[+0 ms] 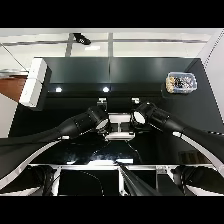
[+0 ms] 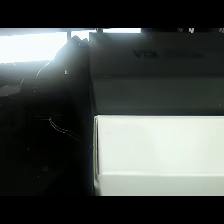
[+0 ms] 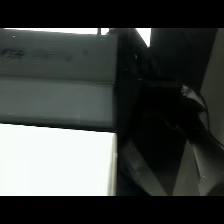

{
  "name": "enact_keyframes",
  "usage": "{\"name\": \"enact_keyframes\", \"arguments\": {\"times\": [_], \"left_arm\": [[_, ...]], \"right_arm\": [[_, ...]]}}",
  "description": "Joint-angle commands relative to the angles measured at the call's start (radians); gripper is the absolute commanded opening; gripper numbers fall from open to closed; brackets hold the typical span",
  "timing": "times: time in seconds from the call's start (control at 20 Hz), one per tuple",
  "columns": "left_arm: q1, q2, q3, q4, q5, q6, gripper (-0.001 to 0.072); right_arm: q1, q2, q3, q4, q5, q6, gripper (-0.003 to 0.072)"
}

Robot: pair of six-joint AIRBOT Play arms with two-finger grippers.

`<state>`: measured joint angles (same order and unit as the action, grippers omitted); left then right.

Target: Fold the box and place the chain.

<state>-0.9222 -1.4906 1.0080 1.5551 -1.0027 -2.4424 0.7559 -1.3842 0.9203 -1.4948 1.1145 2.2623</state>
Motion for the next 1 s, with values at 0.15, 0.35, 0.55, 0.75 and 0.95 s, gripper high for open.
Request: {"name": "enact_keyframes", "arguments": {"times": [0.15, 0.35, 0.55, 0.75, 0.95], "left_arm": [[0.001, 0.000, 0.000, 0.000, 0.000, 0.000, 0.0034], [0.001, 0.000, 0.000, 0.000, 0.000, 0.000, 0.0034], [0.001, 0.000, 0.000, 0.000, 0.000, 0.000, 0.0034], [0.001, 0.000, 0.000, 0.000, 0.000, 0.000, 0.0034], [0.001, 0.000, 0.000, 0.000, 0.000, 0.000, 0.0034]], "right_arm": [[0.000, 0.000, 0.001, 0.002, -0.009, 0.004, 0.0045], [0.000, 0.000, 0.001, 0.002, -0.009, 0.005, 0.0172], [0.000, 0.000, 0.001, 0.001, -0.013, 0.004, 0.0063], [0.000, 0.000, 0.001, 0.002, -0.017, 0.004, 0.0073], [0.000, 0.005, 0.001, 0.001, 0.002, 0.004, 0.0382]]}}
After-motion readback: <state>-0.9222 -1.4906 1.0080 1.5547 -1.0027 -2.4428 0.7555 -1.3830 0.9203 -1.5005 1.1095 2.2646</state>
